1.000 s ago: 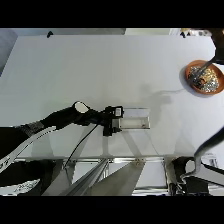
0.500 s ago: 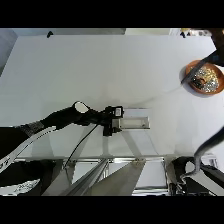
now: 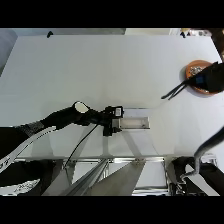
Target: Fold the box and place the chain.
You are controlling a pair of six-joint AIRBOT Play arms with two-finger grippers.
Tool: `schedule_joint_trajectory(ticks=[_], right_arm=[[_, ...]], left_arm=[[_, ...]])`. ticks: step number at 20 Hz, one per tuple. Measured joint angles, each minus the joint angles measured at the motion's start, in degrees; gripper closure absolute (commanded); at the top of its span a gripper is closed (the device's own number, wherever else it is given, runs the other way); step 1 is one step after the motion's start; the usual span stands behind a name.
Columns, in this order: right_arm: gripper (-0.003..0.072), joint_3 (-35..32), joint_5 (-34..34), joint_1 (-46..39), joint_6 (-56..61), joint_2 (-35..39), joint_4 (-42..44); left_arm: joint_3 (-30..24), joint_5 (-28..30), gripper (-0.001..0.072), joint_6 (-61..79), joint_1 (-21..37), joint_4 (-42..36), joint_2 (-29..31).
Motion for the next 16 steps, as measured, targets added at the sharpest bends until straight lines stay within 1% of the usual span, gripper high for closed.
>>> schedule_joint_trajectory(ticks=[5,9,11,16], right_arm=[[0.0670,-3.7,-0.1,7.0,1.0,4.9,0.0],[0.0670,-7.9,-2.5,11.9,1.5,6.9,0.0],[0.0670,-11.2,-4.6,13.7,1.4,7.2,0.1],[0.0672,-23.0,-13.1,17.5,-1.4,7.5,1.3]], left_arm=[[0.0,0.0,0.0500,0.0,0.0,0.0,0.0],[0.0,0.0,0.0500,0.0,0.0,0.0,0.0],[0.0,0.0,0.0500,0.0,0.0,0.0,0.0],[0.0,0.0,0.0500,0.0,0.0,0.0,0.0]])
